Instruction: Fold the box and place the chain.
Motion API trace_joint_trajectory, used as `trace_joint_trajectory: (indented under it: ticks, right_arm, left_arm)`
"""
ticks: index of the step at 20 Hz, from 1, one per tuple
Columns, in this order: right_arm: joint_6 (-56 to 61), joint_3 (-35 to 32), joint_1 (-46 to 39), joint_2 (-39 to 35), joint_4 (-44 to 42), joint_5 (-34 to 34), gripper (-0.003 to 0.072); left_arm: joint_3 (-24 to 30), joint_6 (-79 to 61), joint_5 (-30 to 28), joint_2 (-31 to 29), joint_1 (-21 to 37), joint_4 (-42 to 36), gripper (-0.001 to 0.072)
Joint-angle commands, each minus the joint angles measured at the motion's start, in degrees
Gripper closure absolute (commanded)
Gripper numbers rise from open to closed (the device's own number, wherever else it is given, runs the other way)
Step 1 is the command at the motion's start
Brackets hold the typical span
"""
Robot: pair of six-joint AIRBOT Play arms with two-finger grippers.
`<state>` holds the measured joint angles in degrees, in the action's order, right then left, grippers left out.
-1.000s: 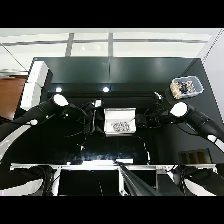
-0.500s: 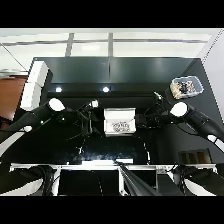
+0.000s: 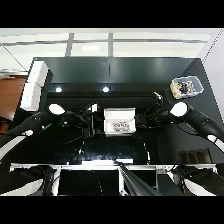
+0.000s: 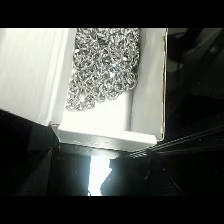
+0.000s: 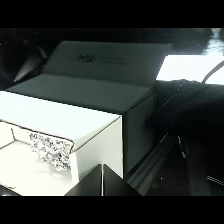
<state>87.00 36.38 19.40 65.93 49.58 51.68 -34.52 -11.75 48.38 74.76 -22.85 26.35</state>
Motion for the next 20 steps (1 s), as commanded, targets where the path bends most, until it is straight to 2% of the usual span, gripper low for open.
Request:
trace_joint_trajectory:
  ticks: [1, 20]
  right_arm:
    - [0.02, -0.02, 0.02, 0.04, 0.0, -0.11, 0.0667]
    - [0.0, -0.02, 0.02, 0.04, 0.13, -0.28, 0.0667]
  left_arm:
    - [0.09, -2.03, -0.22, 0.04, -0.11, -1.51, 0.0003]
    - [0.04, -2.4, -0.31, 0.07, -0.94, -0.94, 0.0004]
